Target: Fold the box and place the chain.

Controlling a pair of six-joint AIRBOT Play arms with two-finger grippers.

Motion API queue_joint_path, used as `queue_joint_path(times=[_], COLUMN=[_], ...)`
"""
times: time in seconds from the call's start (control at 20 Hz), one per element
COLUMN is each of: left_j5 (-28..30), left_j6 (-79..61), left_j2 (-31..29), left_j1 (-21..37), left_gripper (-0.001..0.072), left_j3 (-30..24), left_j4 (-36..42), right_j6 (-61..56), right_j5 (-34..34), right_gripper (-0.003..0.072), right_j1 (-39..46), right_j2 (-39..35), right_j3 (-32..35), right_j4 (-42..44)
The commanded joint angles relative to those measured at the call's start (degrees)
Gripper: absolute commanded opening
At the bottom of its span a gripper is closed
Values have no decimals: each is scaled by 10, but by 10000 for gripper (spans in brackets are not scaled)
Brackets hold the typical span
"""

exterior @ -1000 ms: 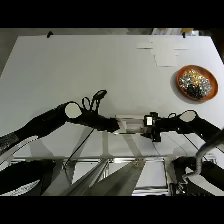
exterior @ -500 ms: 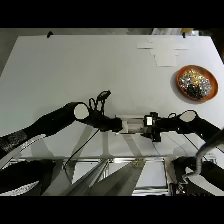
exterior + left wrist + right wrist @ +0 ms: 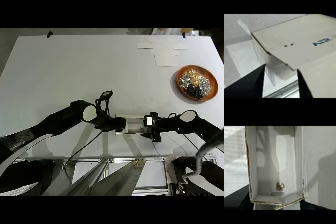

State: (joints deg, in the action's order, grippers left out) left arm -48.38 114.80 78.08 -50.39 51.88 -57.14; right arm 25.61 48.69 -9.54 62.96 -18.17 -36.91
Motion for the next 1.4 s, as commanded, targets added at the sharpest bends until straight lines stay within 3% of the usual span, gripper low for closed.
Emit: queue_joint_path(times=[0.0, 0.15, 0.35, 0.45, 0.75, 1.0, 1.35], left_j5=[-32, -89, -89, -100, -211, -204, -187], left_j6=[40, 122, 177, 211, 269, 276, 308], left_j2=[25, 40, 40, 45, 115, 152, 157], left_j1=[-19, -23, -33, -40, -58, -66, -71], left_gripper=[437, 436, 432, 364, 366, 365, 330], left_j3=[26, 41, 65, 86, 174, 190, 190], left_j4=[-26, -78, -129, -160, -209, -210, -237], right_j6=[0, 0, 0, 0, 0, 0, 0], right_j5=[0, 0, 0, 0, 0, 0, 0], right_gripper=[411, 411, 411, 411, 411, 411, 411], right_j1=[0, 0, 0, 0, 0, 0, 0], right_j2=[0, 0, 0, 0, 0, 0, 0], right_j3=[0, 0, 0, 0, 0, 0, 0], right_j4=[0, 0, 0, 0, 0, 0, 0])
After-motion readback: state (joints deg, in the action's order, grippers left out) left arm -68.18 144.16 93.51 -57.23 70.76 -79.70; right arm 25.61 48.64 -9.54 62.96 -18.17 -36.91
